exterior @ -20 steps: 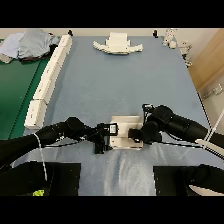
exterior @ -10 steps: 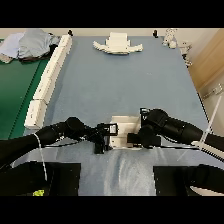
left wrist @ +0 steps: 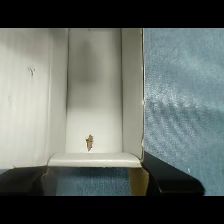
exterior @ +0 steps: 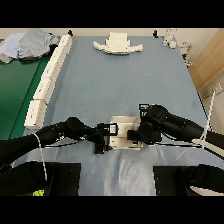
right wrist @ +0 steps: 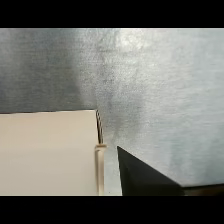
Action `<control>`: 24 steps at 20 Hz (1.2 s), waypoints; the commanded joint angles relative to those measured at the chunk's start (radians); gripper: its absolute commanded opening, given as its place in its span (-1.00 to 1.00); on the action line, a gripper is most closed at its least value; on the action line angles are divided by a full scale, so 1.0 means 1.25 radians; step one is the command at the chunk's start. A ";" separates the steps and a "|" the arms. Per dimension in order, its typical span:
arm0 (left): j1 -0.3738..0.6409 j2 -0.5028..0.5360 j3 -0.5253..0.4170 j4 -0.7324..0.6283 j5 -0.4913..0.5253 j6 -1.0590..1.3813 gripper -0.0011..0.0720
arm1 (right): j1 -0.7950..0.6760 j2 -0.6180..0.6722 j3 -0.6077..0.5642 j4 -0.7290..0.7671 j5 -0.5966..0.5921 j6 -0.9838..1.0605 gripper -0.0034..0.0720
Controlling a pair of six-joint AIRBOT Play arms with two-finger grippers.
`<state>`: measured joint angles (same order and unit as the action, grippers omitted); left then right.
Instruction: Fold the box.
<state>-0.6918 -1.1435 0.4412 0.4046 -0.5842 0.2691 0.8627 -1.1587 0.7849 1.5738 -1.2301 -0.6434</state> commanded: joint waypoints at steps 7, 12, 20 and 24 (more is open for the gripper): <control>0.000 0.000 0.000 0.000 0.000 0.000 0.45 | 0.000 0.000 0.007 -0.027 -0.014 -0.004 -0.86; 0.000 0.000 0.000 0.000 0.000 0.000 0.45 | 0.000 0.001 0.008 -0.025 -0.013 -0.005 0.37; 0.000 0.000 0.000 0.000 0.000 0.000 0.45 | -0.022 0.043 0.104 -0.043 -0.184 -0.044 0.19; 0.000 0.000 0.000 0.000 0.000 0.000 0.45 | -0.070 0.119 0.121 -0.164 -0.281 -0.064 -0.81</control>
